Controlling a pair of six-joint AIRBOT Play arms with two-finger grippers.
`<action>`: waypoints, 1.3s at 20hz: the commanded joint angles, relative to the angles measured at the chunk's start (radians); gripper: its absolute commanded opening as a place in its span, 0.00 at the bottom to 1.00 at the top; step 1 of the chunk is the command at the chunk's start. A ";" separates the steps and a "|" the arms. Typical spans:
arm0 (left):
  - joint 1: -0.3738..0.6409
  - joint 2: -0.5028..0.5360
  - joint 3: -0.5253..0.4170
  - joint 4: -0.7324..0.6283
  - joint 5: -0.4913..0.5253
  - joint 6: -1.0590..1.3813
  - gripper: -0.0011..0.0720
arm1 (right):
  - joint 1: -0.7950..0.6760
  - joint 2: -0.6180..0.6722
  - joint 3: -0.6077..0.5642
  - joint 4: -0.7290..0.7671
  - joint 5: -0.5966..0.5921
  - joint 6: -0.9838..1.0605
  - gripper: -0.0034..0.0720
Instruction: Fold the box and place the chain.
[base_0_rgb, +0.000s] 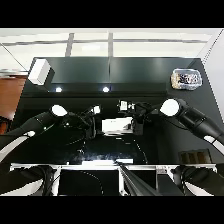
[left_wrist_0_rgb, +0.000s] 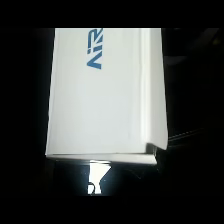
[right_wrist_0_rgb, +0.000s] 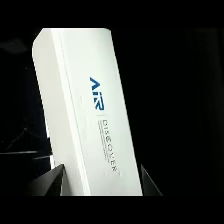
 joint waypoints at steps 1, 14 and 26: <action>0.000 -0.001 0.001 0.001 -0.003 0.002 0.62 | 0.001 0.000 0.014 0.004 0.008 0.004 0.62; 0.000 -0.001 0.001 0.001 -0.003 0.001 0.62 | 0.006 -0.008 0.010 0.004 0.027 0.004 0.24; 0.000 -0.001 0.001 0.001 -0.001 -0.002 0.62 | 0.006 -0.008 0.010 0.004 0.045 0.027 0.38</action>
